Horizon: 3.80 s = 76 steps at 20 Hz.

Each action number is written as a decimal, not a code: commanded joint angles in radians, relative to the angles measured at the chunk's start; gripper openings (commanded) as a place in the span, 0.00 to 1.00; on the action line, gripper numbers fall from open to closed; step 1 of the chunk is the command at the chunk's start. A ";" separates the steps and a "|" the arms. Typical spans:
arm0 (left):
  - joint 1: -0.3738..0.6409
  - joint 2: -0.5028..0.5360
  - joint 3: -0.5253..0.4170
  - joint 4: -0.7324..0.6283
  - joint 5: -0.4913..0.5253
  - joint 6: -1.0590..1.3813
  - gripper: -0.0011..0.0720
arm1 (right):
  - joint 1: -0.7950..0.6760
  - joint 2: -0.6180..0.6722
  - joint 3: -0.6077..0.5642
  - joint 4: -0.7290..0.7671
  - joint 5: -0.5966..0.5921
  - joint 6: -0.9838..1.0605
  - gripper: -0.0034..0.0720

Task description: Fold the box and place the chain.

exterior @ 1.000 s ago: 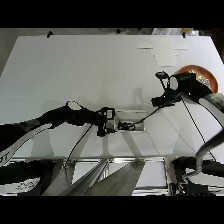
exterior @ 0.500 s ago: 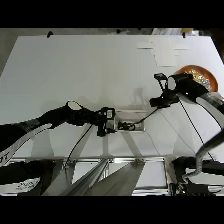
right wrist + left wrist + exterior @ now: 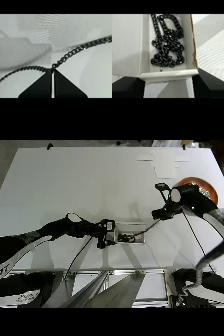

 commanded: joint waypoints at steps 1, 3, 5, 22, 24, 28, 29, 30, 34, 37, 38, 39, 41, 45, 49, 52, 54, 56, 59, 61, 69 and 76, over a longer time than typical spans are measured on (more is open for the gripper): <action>0.001 0.000 0.001 0.000 0.000 0.000 0.31 | 0.042 0.124 0.001 0.045 0.089 -0.042 0.06; 0.001 0.000 0.001 0.000 0.000 0.000 0.31 | 0.071 0.214 0.001 0.103 0.166 -0.052 0.06; 0.001 0.000 0.001 0.000 0.000 0.000 0.31 | 0.109 0.314 0.001 0.165 0.214 -0.054 0.06; 0.000 0.000 0.001 0.000 0.001 0.000 0.31 | 0.379 0.451 -0.123 0.438 -0.115 -0.042 0.07; 0.001 0.000 0.001 0.000 0.000 0.000 0.31 | 0.379 0.410 -0.167 0.438 -0.148 -0.042 0.11; 0.001 0.000 0.001 0.000 0.000 0.000 0.31 | 0.377 0.369 -0.179 0.437 -0.163 -0.044 0.26; 0.000 0.000 0.001 0.000 0.000 0.000 0.31 | 0.363 0.370 -0.175 0.439 -0.162 -0.044 0.35; 0.001 0.000 0.001 0.000 0.000 0.000 0.31 | 0.340 0.371 -0.161 0.438 -0.148 -0.044 0.36; 0.001 0.000 0.001 0.000 0.000 0.000 0.31 | 0.181 0.373 -0.029 0.436 -0.068 -0.087 0.35; 0.001 0.000 0.001 0.000 0.000 0.000 0.31 | 0.064 0.372 0.023 0.353 -0.082 -0.096 0.30; 0.001 0.000 0.001 0.000 0.000 0.000 0.31 | 0.031 0.365 0.023 0.299 -0.075 -0.091 0.23; 0.001 0.000 0.001 0.000 0.000 0.000 0.31 | 0.001 0.350 0.023 0.232 -0.061 -0.066 0.17; 0.001 0.000 0.001 0.000 0.000 0.000 0.31 | -0.040 0.301 0.023 0.133 -0.030 -0.008 0.09; 0.001 0.000 0.001 0.000 0.000 0.000 0.31 | -0.056 0.171 0.009 0.101 -0.024 0.006 0.12; 0.001 0.000 0.001 0.000 0.000 0.000 0.31 | -0.056 0.060 -0.042 0.097 -0.036 0.010 0.51; 0.000 0.000 0.001 0.000 0.000 0.000 0.31 | -0.055 -0.001 -0.063 0.099 -0.063 0.014 0.50; 0.000 0.000 0.001 0.000 0.000 0.000 0.31 | -0.055 -0.018 -0.072 0.097 -0.076 0.014 0.50; 0.000 0.000 0.001 0.000 0.000 0.000 0.31 | -0.055 -0.032 -0.082 0.097 -0.089 0.024 0.47; 0.000 0.000 0.001 0.000 0.000 0.000 0.31 | -0.055 -0.060 -0.098 0.098 -0.116 0.040 0.47; 0.000 0.000 0.001 0.000 0.000 0.000 0.31 | -0.055 -0.072 -0.101 0.098 -0.119 0.040 0.39; 0.001 0.000 0.001 0.000 0.000 0.000 0.31 | -0.055 -0.057 -0.101 0.101 -0.065 -0.011 0.06; 0.001 0.000 0.001 0.000 0.000 0.000 0.31 | 0.007 0.231 -0.101 0.124 0.024 -0.054 0.06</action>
